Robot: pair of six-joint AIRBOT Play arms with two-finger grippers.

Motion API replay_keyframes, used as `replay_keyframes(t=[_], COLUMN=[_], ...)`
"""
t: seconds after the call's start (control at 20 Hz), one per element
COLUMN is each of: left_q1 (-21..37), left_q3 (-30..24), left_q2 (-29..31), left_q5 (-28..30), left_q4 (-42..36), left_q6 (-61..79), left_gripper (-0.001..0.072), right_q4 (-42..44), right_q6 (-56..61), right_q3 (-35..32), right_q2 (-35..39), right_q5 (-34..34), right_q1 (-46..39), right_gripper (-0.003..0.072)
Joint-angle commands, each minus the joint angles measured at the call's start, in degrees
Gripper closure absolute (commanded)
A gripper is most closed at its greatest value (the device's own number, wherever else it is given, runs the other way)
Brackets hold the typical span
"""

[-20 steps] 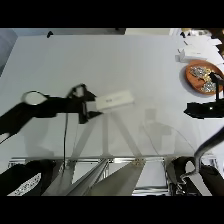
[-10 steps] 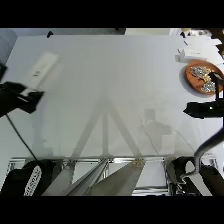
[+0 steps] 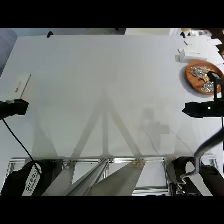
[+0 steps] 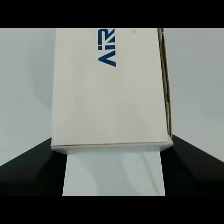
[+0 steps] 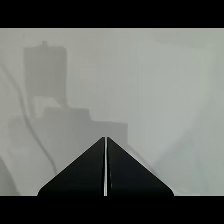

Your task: Fold the box and place the chain.

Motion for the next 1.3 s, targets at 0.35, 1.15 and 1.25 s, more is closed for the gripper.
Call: replay_keyframes(t=[0.35,1.15,1.25], left_q1=[0.5,0.39,0.39], left_q3=[-0.35,-3.76,-3.76], left_q2=[-8.57,-7.82,-5.79], left_q5=[-5.09,-7.26,-7.19], left_q4=[3.04,4.7,5.25], left_q6=[-3.91,-3.87,-3.8], left_gripper=[0.0704,0.005,0.0049], right_q4=[-1.92,-2.16,-2.19], right_q6=[-0.04,-0.04,-0.04], right_q3=[-0.02,-0.02,-0.02], right_q2=[-0.02,-0.02,-0.02], right_q5=[-0.11,0.15,0.11], right_q1=[3.37,3.37,3.37], right_gripper=[0.067,0.067,0.067])
